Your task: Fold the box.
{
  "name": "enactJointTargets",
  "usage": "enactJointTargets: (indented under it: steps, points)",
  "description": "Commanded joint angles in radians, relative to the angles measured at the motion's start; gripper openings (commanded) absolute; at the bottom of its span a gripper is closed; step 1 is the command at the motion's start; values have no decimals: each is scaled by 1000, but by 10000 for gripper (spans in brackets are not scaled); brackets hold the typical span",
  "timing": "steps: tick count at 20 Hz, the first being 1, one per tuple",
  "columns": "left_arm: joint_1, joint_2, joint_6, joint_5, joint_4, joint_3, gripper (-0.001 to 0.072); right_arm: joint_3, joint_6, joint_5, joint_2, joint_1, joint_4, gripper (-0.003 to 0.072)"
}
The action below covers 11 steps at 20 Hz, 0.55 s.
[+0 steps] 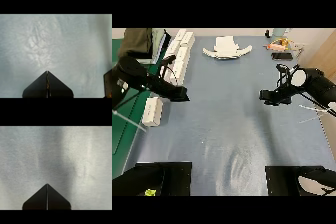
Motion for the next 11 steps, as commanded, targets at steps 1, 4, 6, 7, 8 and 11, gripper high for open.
enactJointTargets:
  steps: [1,4,6,7,8,11]
  points:
    - [-169,171,-137,142,-5,-171,12,0,-1,2,0,1,30,2]
    - [-277,192,-175,192,-5,-215,15,0,-1,2,0,1,30,3]
    - [-325,190,-182,198,-16,-219,15,0,-1,2,0,1,30,3]
    - [-346,190,-182,197,-24,-219,15,0,-1,2,0,1,30,2]
    - [-361,190,-182,198,-31,-219,15,0,-1,2,0,1,30,3]
    - [-378,190,-182,196,-37,-219,15,0,-1,2,0,1,30,3]
